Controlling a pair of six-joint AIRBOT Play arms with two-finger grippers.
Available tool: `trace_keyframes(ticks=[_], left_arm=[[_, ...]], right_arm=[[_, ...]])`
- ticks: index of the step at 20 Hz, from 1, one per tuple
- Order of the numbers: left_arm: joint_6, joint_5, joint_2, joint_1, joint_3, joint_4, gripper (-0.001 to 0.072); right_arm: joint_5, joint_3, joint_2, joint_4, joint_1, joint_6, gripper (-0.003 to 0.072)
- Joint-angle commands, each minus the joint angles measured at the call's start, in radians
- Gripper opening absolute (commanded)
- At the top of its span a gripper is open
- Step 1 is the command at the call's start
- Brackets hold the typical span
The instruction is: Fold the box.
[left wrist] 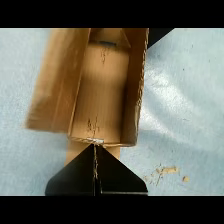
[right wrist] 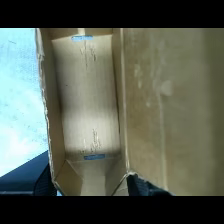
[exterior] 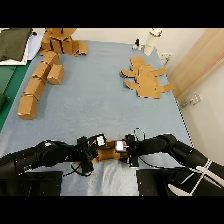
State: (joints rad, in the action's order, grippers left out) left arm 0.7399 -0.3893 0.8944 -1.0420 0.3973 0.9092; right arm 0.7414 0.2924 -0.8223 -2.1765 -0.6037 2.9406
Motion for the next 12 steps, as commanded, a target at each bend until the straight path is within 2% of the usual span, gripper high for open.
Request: trace_keyframes(ticks=[1, 7, 12], left_arm=[[0.000, 0.024, 0.006, 0.000, 0.000, -0.080, 0.0013], [0.000, 0.103, 0.022, 0.000, 0.000, -0.148, 0.0013], [0.000, 0.103, 0.051, 0.000, 0.000, -0.151, 0.0013]], right_arm=[[0.000, 0.000, 0.001, 0.000, -0.001, 0.000, 0.0465], [0.000, 0.000, 0.001, 0.000, -0.001, 0.001, 0.0466], [0.000, 0.000, 0.001, 0.000, -0.001, 0.000, 0.0466]])
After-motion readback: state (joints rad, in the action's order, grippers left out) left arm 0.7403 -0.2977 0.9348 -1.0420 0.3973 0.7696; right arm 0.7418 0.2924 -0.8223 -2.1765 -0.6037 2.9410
